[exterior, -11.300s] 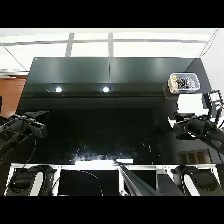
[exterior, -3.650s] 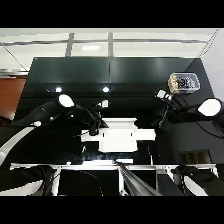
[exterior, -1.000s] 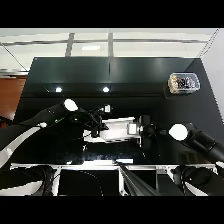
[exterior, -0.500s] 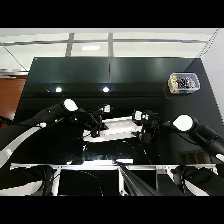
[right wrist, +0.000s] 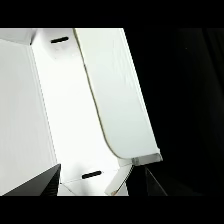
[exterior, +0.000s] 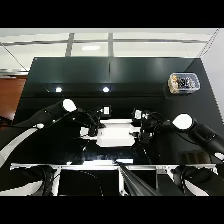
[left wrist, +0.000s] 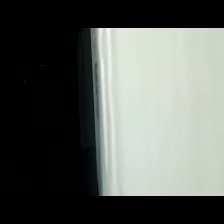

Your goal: Fold the box and place the chain.

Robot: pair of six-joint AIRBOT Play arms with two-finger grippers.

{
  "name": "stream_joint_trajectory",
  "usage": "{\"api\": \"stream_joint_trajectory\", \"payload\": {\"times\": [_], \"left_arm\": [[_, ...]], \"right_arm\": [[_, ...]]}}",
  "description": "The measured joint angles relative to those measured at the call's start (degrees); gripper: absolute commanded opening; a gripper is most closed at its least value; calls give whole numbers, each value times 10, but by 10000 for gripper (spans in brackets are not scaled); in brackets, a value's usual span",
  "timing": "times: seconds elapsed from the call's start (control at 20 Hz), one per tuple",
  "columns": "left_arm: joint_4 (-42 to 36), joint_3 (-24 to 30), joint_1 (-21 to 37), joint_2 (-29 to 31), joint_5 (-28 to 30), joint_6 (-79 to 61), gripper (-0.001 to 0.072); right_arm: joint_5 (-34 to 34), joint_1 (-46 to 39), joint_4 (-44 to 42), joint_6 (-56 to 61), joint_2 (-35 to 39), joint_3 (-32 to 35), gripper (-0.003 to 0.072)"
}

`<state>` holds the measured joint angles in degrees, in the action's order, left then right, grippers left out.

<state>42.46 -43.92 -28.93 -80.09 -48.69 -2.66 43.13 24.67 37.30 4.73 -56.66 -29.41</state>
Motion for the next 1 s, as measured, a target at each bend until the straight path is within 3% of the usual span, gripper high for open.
{"api": "stream_joint_trajectory", "payload": {"times": [0.2, 0.3, 0.45, 0.65, 0.75, 1.0], "left_arm": [[4, 0, 0, 1, 3, 0, 25], [5, 0, 0, 1, 4, 0, 25], [6, 0, 0, 1, 5, 0, 25], [6, 0, 0, 1, 6, 0, 25], [6, 0, 0, 1, 6, 0, 25], [5, 0, 0, 1, 6, 0, 25]], "right_arm": [[9, 0, 8, 2, 0, 1, 607], [16, 0, 52, 22, 0, 1, 607], [64, 0, 125, 75, 0, 7, 607], [109, 22, 129, 106, 0, 27, 607], [95, 48, 99, 112, 0, 38, 607], [-21, 106, 57, 122, 0, 45, 607]]}}
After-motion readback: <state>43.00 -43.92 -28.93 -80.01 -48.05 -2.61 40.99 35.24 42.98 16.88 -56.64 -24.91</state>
